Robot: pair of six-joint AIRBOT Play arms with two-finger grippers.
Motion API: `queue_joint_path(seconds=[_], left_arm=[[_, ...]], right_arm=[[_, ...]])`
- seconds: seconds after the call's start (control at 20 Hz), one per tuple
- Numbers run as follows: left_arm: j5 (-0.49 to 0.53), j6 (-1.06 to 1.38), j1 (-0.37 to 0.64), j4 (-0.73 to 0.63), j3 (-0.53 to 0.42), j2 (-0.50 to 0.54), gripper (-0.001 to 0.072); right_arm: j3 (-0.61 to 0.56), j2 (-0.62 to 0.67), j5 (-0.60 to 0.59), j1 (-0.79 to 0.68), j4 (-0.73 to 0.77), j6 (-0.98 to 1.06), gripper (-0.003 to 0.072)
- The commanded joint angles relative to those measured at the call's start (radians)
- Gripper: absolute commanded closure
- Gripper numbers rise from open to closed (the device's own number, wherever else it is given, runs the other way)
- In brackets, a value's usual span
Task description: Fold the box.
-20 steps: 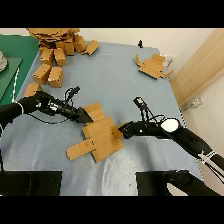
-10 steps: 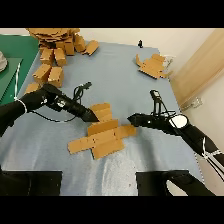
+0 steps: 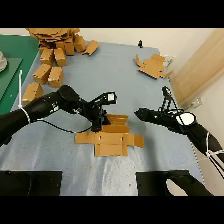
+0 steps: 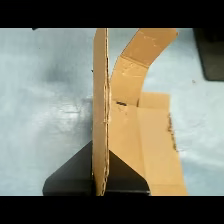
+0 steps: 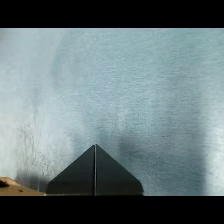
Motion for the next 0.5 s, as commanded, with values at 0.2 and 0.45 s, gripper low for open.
queue_joint_path(seconds=[0.2,0.45], left_arm=[[0.106,0.067,-0.027,-0.004,-0.060,0.064,0.0700],[0.174,0.153,-0.027,-0.108,-0.185,0.103,0.0700]], right_arm=[[0.001,0.000,-0.001,-0.003,0.009,0.018,0.0681],[0.001,0.000,-0.002,-0.001,0.010,0.018,0.0681]])
